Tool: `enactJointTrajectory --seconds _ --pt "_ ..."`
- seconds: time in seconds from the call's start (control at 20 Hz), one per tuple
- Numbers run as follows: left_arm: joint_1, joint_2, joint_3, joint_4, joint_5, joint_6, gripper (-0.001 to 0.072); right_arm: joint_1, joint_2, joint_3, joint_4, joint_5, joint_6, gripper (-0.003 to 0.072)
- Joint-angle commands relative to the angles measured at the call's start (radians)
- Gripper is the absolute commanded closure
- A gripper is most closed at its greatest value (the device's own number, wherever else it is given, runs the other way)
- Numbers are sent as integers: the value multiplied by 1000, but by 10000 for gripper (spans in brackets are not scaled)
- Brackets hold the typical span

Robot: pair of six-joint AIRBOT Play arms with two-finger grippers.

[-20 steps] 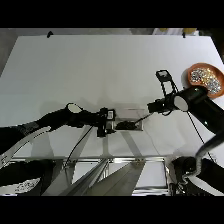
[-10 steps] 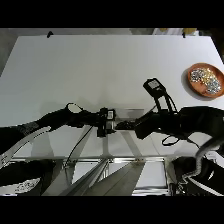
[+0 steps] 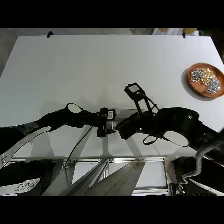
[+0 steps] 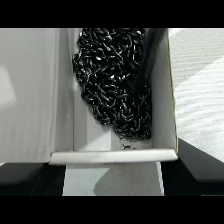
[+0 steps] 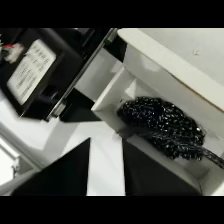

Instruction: Fold the box and place the chain.

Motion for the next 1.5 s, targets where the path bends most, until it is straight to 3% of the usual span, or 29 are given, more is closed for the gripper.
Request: enactJointTrajectory --seconds 0.0,0.25,0.35,0.55,0.65,0.7,0.75,0.8,1.2,1.45 --pt "1 0 1 0 0 0 434 -22 -44 17 5 -43 2 444" --pt "1 0 1 0 0 0 434 -234 -38 156 -88 146 -11 470" --pt "1 0 1 0 0 0 434 -329 -41 156 -135 185 -8 532" --pt "1 0 1 0 0 0 434 -475 -90 149 -163 249 -3 532" --pt "1 0 1 0 0 0 434 -501 -131 125 -183 245 -4 527" --pt "1 0 1 0 0 0 434 -500 -155 114 -196 245 -5 480" --pt "1 0 1 0 0 0 434 -500 -182 104 -198 241 -5 382" --pt "1 0 1 0 0 0 434 -500 -206 94 -201 230 -5 358" --pt "1 0 1 0 0 0 434 -500 -367 77 -202 182 -4 368" --pt "1 0 1 0 0 0 434 -500 -382 75 -199 137 -4 379"
